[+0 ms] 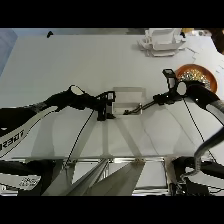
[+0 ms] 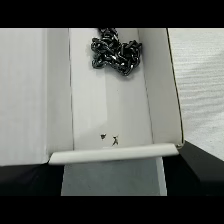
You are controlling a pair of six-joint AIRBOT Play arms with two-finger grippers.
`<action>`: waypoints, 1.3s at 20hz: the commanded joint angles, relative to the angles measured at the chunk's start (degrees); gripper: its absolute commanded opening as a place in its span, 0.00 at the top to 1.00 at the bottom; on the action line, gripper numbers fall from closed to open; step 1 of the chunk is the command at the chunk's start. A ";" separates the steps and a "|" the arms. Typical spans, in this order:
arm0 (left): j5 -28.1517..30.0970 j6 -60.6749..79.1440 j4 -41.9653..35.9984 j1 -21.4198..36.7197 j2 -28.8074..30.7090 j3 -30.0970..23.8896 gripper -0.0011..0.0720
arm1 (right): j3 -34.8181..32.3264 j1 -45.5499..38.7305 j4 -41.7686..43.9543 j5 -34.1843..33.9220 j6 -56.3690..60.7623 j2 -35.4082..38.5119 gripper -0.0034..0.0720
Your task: Fold the box and place the chain.
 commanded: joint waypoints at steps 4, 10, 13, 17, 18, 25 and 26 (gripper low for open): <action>0.00 0.00 0.00 0.02 0.04 -0.02 0.97 | 0.04 0.98 -1.68 -0.35 0.72 -1.03 0.67; 0.00 0.00 0.00 0.02 0.04 -0.02 0.97 | 0.04 1.01 -1.68 -0.22 0.87 -1.03 0.93; 0.02 0.00 0.00 0.02 0.04 -0.02 0.97 | 0.04 1.01 -1.68 0.39 0.81 -0.17 0.93; 0.00 0.00 0.00 0.02 0.04 -0.02 0.97 | 0.04 1.01 -1.66 2.08 0.22 6.43 0.93; 0.02 0.00 0.00 0.02 0.04 -0.02 0.97 | 0.04 1.01 -1.64 2.80 0.20 8.72 0.93; 0.02 0.00 0.00 0.04 0.04 -0.02 0.97 | 0.04 1.01 14.58 9.38 -10.82 26.82 0.93; 0.02 0.00 0.00 0.02 0.04 -0.02 0.97 | 0.04 1.01 19.87 10.73 -15.28 29.20 0.93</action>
